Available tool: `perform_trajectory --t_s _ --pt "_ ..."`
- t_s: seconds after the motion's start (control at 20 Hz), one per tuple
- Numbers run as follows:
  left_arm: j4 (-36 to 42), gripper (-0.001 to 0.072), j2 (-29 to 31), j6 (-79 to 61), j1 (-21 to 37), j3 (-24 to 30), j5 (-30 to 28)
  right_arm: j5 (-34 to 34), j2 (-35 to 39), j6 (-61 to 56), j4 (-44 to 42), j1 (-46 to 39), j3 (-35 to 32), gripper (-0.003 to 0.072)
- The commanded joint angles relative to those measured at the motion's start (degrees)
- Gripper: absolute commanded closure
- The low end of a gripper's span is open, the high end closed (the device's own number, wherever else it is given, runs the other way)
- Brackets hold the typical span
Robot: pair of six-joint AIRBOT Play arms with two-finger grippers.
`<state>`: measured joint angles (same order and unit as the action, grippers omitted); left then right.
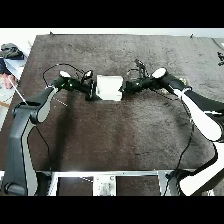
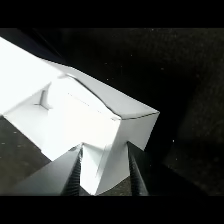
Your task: Fold the box and place the chain.
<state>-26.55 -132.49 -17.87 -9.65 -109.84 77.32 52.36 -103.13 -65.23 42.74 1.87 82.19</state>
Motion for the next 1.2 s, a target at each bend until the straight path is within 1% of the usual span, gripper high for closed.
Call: perform_trajectory --t_s 0.0,0.1,0.25,0.4,0.5,0.55,0.6,0.65,0.7,0.8,0.9,1.0,1.15 --pt "0.02 0.0431 0.00 0.00 0.07 0.00 0.02 0.11 -1.46 -8.09 11.78 3.08 4.13 0.0341" --pt "0.02 0.0431 0.00 0.00 0.07 0.00 0.02 -0.07 -1.46 -11.54 15.89 4.35 5.51 0.0341" --pt "0.02 0.0431 0.00 0.00 0.07 0.00 0.02 1.42 -1.46 -19.93 24.59 5.99 7.21 0.0341" --pt "0.02 0.0431 0.00 0.00 0.07 0.00 0.02 2.51 -1.46 -25.11 30.25 7.52 10.40 0.0341" --pt "0.02 0.0431 0.00 0.00 0.07 0.00 0.02 6.29 -2.10 -29.16 36.39 8.81 13.73 0.0341" --pt "0.02 0.0431 0.00 0.00 0.07 0.00 0.02 10.34 -3.54 -32.37 40.63 9.42 16.44 0.0341" --pt "0.02 0.0431 0.00 -0.02 0.07 0.00 0.02 14.43 -5.57 -33.75 41.72 9.81 19.74 0.0341" --pt "0.02 0.0431 0.00 0.00 0.07 0.00 0.02 16.50 -7.34 -33.83 41.46 10.27 22.69 0.0341" --pt "0.02 0.0431 0.00 0.00 0.07 0.00 0.04 17.46 -8.94 -33.81 41.59 11.10 25.59 0.0341" --pt "0.02 0.0431 0.00 0.00 0.07 0.00 0.02 19.10 -10.82 -34.18 43.60 12.85 29.09 0.0341" --pt "0.02 0.0431 0.00 0.00 0.07 0.00 0.02 21.33 -11.80 -37.53 45.13 14.01 30.36 0.0342" --pt "0.02 0.0431 0.00 0.00 0.07 0.02 0.02 19.82 -12.48 -39.89 45.18 14.64 30.34 0.0342" --pt "0.02 0.0431 0.00 0.00 0.07 0.00 0.04 20.65 -13.99 -42.47 46.16 14.69 30.34 0.0342"
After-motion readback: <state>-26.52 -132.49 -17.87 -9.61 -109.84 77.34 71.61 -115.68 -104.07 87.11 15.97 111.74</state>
